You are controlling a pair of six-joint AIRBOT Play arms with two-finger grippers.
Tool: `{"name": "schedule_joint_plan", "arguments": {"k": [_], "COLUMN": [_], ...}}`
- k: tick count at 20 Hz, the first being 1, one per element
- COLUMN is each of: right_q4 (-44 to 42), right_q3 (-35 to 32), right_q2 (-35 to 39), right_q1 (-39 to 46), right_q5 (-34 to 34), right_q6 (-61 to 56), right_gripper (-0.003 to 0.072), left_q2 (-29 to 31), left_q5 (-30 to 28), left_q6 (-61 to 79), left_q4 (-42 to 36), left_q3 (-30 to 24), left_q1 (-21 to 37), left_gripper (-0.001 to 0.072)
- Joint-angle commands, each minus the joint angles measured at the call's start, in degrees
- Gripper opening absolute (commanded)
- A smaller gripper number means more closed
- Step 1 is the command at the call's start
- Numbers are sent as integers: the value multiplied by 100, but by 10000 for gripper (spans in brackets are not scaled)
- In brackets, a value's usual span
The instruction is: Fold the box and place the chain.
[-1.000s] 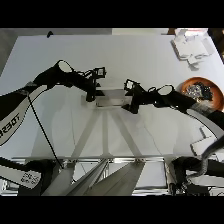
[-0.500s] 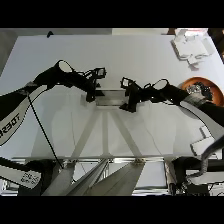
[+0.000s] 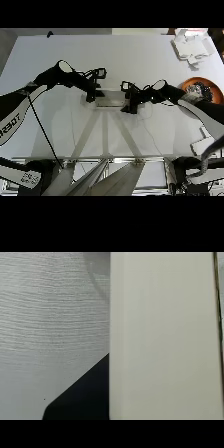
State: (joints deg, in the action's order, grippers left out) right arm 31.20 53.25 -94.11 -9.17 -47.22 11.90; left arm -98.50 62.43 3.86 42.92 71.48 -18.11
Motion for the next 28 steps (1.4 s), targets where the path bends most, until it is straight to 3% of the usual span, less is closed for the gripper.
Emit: {"name": "schedule_joint_plan", "arguments": {"k": [1,17,21,28], "right_q4": [-262,-258,-232,-236], "right_q3": [2,4,4,4], "right_q2": [-122,-144,-144,-144], "right_q1": [2,0,2,2], "right_q5": [-15,2,11,9], "right_q6": [190,190,190,188], "right_gripper": [692,686,509,510], "left_q2": [0,0,0,0], "left_q5": [-7,-7,-7,-7], "left_q6": [-2,-2,-2,-2], "left_q4": [-2,-2,-2,-2], "left_q3": [0,0,0,0], "left_q1": [4,4,4,4], "left_gripper": [18,18,18,18]}}
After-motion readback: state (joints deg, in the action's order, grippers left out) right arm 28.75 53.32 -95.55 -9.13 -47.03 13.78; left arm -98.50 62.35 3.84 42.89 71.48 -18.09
